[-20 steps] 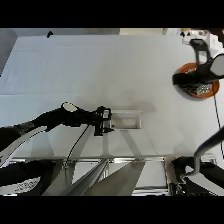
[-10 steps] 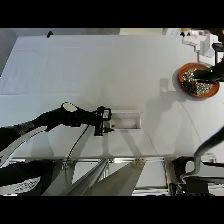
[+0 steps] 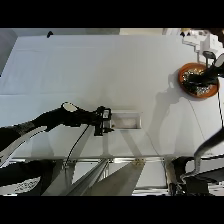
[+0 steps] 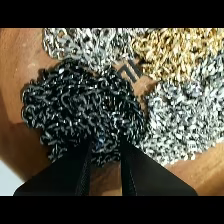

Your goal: Fold the box and place the chain.

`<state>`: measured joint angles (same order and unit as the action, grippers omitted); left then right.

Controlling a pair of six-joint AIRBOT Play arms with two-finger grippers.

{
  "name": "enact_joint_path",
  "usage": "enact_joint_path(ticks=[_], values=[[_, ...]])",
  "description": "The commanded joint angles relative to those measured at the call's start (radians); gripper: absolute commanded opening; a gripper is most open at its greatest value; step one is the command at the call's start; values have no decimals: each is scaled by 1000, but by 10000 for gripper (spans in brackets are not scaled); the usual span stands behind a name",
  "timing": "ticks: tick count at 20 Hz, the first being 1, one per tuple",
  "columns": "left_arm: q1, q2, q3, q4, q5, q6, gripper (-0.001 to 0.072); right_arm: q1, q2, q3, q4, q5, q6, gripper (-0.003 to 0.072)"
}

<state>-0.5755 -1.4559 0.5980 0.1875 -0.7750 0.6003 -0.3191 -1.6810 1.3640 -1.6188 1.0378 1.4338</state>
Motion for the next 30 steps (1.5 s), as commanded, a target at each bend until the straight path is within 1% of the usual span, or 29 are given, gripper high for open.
enact_joint_path(ticks=[1,3,4,5,7,9,11,14,17,20,24,30], values=[[0,1,1,0,0,0,66,-1,-19,2,4,-25,-3,183],[0,1,1,0,0,0,66,-1,-29,2,19,-21,-3,146],[0,1,1,0,0,0,66,-1,-30,2,24,-20,-3,62],[0,1,1,0,0,0,66,-1,-26,2,23,-13,-4,19],[0,1,1,0,0,0,66,-1,-4,2,16,13,-4,18],[0,1,1,0,0,0,66,-1,50,2,8,45,-4,18],[0,1,1,0,0,0,66,-1,138,2,25,106,-40,18],[0,1,1,0,0,0,66,-1,307,2,57,196,-89,18],[0,1,1,0,0,0,66,-1,476,2,139,266,-109,18],[0,1,1,0,0,0,66,-1,612,2,262,334,-142,18],[0,1,1,0,0,0,66,-1,742,1,377,435,-178,18],[0,1,1,0,0,0,66,0,898,0,480,472,-179,18]])
